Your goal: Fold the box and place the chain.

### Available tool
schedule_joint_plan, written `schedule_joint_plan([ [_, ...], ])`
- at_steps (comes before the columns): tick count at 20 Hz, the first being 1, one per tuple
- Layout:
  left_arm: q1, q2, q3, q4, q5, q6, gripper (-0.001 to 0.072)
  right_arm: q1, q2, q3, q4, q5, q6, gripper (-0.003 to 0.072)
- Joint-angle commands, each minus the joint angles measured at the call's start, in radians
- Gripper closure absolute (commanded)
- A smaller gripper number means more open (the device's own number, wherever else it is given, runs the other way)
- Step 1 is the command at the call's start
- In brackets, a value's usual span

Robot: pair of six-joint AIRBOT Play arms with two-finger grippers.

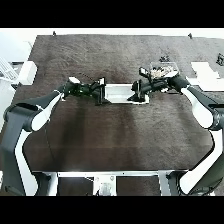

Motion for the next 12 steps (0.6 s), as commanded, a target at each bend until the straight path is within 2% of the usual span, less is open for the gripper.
schedule_joint_plan([
  [1,0.0,0.0,0.0,0.007,-0.018,0.002,0.0353,-0.06,0.043,0.003,-0.022,0.008,0.076,-0.0034],
  [6,0.0,0.0,0.0,0.007,-0.018,-0.013,0.0353,-0.1,0.102,0.003,0.0,0.107,0.158,-0.0034],
  [7,0.0,0.0,0.0,0.007,-0.018,-0.013,0.0353,-0.095,0.107,0.003,0.001,0.147,0.189,0.0006],
  [8,0.0,0.0,0.0,0.007,-0.018,-0.013,0.0353,-0.088,0.108,0.003,0.0,0.197,0.194,0.0184],
  [9,0.0,0.0,0.0,0.007,-0.018,-0.013,0.0353,-0.08,0.108,0.003,0.0,0.248,0.194,0.0414],
  [10,0.0,0.0,0.0,0.007,-0.019,-0.013,0.0353,-0.073,0.108,0.003,0.002,0.296,0.194,0.0591],
  [11,0.0,0.0,0.0,0.007,-0.018,-0.013,0.0353,-0.063,0.108,0.003,0.007,0.318,0.194,0.0658],
  [12,0.0,0.0,0.0,0.007,-0.018,-0.014,0.0353,-0.054,0.108,0.003,0.008,0.321,0.194,0.0674],
])
